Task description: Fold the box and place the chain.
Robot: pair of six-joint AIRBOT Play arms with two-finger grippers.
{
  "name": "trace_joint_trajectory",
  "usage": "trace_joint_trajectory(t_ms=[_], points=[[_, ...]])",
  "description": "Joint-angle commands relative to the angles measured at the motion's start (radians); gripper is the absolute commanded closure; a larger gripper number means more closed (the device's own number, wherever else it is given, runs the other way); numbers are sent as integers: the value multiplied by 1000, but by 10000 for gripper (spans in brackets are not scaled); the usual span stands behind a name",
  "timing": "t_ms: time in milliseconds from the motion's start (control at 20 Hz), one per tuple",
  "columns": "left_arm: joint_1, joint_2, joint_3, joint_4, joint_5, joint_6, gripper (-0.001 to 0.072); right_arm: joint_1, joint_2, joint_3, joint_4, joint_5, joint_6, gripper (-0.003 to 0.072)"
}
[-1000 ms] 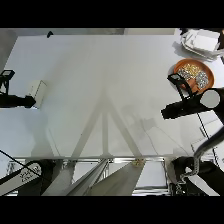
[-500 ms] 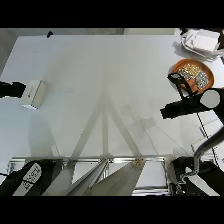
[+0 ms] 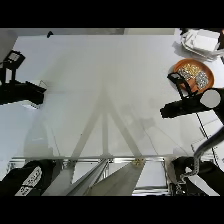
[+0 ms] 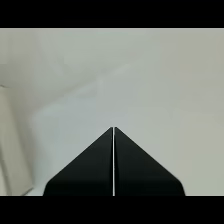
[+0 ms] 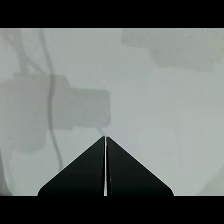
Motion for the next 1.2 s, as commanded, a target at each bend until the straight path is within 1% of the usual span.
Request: trace_joint_trajectory(t_ms=[0, 250, 400, 500, 1150], points=[[-64, -27, 0, -2, -82, -65, 704, 0, 0, 0, 14, -5, 0, 670], [-63, -100, 0, -6, -112, -170, 704, 0, 0, 0, 42, -7, 0, 670], [-63, -150, 0, -6, -144, -187, 704, 0, 0, 0, 44, -15, 0, 670], [-63, -172, 0, -6, -146, -187, 702, 0, 0, 0, 45, -18, 0, 670], [-63, -174, 0, -6, -146, -186, 700, 0, 0, 0, 44, -25, 0, 670]])
